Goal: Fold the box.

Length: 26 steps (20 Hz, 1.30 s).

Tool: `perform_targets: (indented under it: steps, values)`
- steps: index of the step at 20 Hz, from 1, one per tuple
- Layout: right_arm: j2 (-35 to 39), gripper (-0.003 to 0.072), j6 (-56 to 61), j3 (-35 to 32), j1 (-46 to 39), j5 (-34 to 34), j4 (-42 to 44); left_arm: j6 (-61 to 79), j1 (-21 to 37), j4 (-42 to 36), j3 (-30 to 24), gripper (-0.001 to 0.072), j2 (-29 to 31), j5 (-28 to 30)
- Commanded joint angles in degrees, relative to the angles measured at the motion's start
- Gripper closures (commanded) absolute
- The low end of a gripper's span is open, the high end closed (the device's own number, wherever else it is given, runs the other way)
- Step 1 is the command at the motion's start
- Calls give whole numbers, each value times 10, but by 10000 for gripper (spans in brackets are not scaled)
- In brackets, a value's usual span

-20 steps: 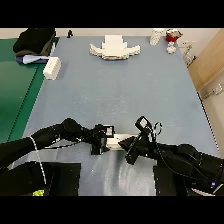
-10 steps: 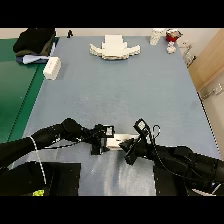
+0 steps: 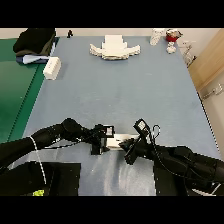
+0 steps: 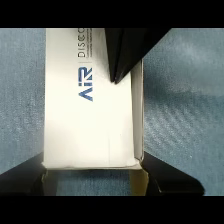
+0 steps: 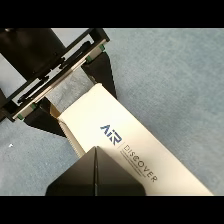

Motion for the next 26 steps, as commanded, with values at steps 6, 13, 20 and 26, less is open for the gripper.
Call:
perform_targets:
  steps: [6,13,20,26]
  values:
    - [-1,670,0,-3,0,-6,-1,0,0,0,0,183,0,0]
    - [26,670,0,12,0,-6,-14,0,0,0,0,183,0,0]
    - [34,670,0,21,-1,-14,-29,0,0,0,0,183,0,0]
    - [23,670,1,115,-78,-229,-115,0,0,0,0,183,0,0]
